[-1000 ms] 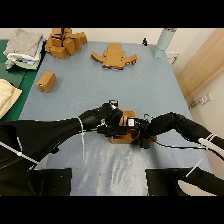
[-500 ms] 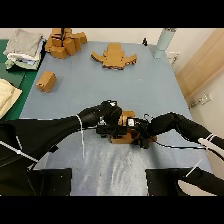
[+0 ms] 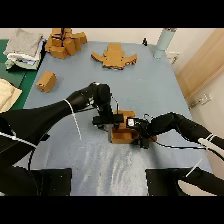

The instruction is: Fold the box.

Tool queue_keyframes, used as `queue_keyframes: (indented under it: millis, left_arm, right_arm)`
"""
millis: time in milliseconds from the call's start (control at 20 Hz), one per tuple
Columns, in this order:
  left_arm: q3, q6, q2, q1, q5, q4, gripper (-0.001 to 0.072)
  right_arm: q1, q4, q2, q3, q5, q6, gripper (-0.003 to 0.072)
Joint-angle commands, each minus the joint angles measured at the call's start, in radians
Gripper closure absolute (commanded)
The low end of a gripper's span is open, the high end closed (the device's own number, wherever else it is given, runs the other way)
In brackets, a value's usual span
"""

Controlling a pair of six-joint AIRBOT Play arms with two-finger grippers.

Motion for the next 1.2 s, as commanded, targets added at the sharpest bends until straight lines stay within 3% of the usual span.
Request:
queue_keyframes:
  millis: [0,200,300,350,400,500,700,1000,1150]
  left_arm:
    - [0.009,0.14,0.0,0.106,-0.087,-0.192,0.0243]
    - [0.009,0.206,0.0,0.207,-0.206,-0.196,0.0243]
    - [0.009,0.222,0.0,0.232,-0.177,-0.189,0.0244]
    - [0.009,0.269,0.0,0.237,-0.144,-0.175,0.0422]
    - [0.009,0.334,0.0,0.237,-0.12,-0.149,0.0689]
    - [0.009,0.438,0.001,0.238,-0.134,-0.084,0.0699]
    - [-0.016,0.639,0.037,0.257,-0.298,0.008,0.0702]
    - [-0.308,0.942,0.306,0.313,-0.213,-0.001,0.0699]
    - [-0.445,1.285,0.335,0.289,-0.117,-0.127,0.0698]
  right_arm:
    - [0.0,0.0,0.0,0.001,0.0,0.0,0.0185]
    - [0.0,0.0,0.0,0.001,0.0,0.0,0.0185]
    - [0.0,0.0,0.0,0.001,0.0,0.0,0.0185]
    - [0.0,0.0,0.0,0.001,0.0,0.0,0.0186]
    - [0.0,0.0,0.0,0.001,0.0,0.0,0.0186]
    - [0.0,0.0,0.0,0.001,0.0,0.0,0.0186]
    - [0.0,0.0,0.0,0.001,-0.001,0.0,0.0185]
    - [0.0,0.0,0.0,0.001,0.0,0.0,0.0186]
    - [0.0,0.0,0.0,0.001,0.0,0.0,0.0186]
